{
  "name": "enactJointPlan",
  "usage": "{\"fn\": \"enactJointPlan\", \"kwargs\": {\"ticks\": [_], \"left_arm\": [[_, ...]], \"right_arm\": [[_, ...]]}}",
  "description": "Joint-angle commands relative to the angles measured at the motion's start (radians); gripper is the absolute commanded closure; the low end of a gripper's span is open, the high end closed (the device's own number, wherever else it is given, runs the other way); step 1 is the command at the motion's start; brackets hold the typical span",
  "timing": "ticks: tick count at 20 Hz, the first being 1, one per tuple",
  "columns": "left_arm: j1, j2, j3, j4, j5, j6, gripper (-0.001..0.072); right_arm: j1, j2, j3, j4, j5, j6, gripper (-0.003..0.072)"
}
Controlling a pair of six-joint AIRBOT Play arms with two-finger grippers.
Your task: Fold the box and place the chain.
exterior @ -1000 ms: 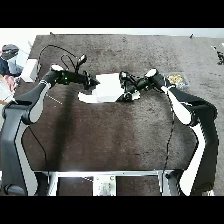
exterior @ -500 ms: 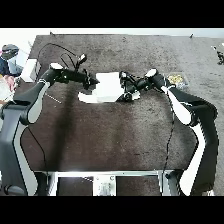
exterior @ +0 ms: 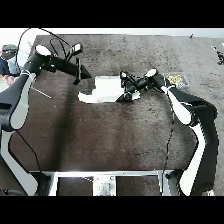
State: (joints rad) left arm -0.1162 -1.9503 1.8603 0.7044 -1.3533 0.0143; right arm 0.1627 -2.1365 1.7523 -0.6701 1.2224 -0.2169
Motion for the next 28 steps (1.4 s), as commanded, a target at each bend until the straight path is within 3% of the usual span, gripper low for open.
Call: {"fn": "enactJointPlan", "kwargs": {"ticks": [1,2,3,5,8,21,22,24,25,28], "left_arm": [[-0.040,0.013,-0.071,0.200,0.000,-0.006,0.0254],[-0.056,0.013,-0.108,0.237,0.061,-0.006,0.0029],[-0.069,0.013,-0.143,0.262,0.119,-0.005,-0.0006],[-0.095,0.013,-0.212,0.269,0.227,0.004,-0.0007],[-0.116,0.013,-0.267,0.255,0.289,0.032,-0.0006],[-0.125,0.011,-0.280,0.163,0.283,0.032,-0.0003],[-0.125,0.011,-0.280,0.163,0.264,0.032,0.0017],[-0.125,0.006,-0.280,0.164,0.241,0.033,0.0249],[-0.125,0.003,-0.280,0.163,0.242,0.037,0.0301],[-0.125,0.003,-0.280,0.163,0.263,0.047,0.0302]], "right_arm": [[0.000,-0.001,0.000,0.000,0.000,0.001,0.0273],[0.000,-0.001,0.000,0.000,0.001,0.001,0.0273],[0.000,-0.001,0.000,0.001,0.001,0.001,0.0273],[0.000,-0.001,0.000,0.001,0.001,0.001,0.0274],[0.000,-0.001,0.000,0.001,0.001,0.001,0.0273],[0.000,-0.001,0.000,0.000,0.001,0.001,0.0274],[0.000,-0.001,0.000,0.001,0.001,0.001,0.0274],[0.000,-0.001,0.000,0.001,0.001,0.001,0.0273],[0.000,-0.001,0.000,0.001,0.001,0.001,0.0273],[0.000,-0.001,0.000,0.000,0.001,0.001,0.0273]]}}
